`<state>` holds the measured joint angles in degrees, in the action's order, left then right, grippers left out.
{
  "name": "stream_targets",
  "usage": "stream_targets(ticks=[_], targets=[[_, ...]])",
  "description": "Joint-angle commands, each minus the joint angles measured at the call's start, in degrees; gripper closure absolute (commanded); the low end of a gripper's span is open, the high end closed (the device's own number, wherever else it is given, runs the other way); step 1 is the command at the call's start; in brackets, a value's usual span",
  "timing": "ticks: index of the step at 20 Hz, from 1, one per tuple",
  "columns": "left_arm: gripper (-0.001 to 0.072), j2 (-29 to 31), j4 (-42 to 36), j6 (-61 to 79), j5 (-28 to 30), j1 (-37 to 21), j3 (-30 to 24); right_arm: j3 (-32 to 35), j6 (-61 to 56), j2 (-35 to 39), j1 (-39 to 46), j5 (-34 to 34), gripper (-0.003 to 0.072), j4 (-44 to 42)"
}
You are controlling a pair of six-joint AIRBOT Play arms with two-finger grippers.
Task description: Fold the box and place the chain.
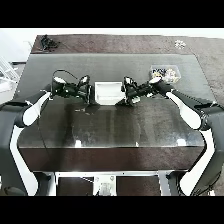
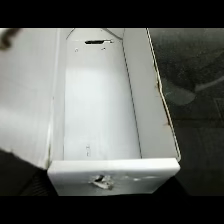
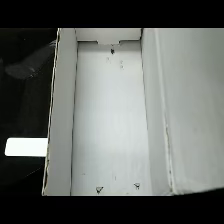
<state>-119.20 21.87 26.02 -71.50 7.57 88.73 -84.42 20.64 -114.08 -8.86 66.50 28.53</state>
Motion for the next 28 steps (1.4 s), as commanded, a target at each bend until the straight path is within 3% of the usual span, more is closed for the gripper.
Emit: stream_targets(ticks=[1,7,26,27,28], targets=[[-0.0004,-0.04,-0.02,0.04,0.22,0.04,0.02,0.0,0.0,-0.02,-0.04,0.02,0.01,0.0],[0.0112,-1.22,-0.15,0.2,1.18,1.14,0.02,0.0,0.0,-0.02,-0.04,0.02,0.01,0.0],[0.0118,-1.25,-1.73,-0.07,1.84,1.22,0.04,0.0,0.0,-0.02,-0.04,0.02,0.01,0.0],[0.0203,-1.22,-1.81,-0.11,1.79,1.22,0.04,0.0,0.0,-0.02,-0.04,0.02,0.0099,0.0],[0.0546,-1.2,-1.81,-0.02,1.07,1.22,0.04,0.0,0.0,-0.02,-0.07,0.02,0.0099,0.0]])
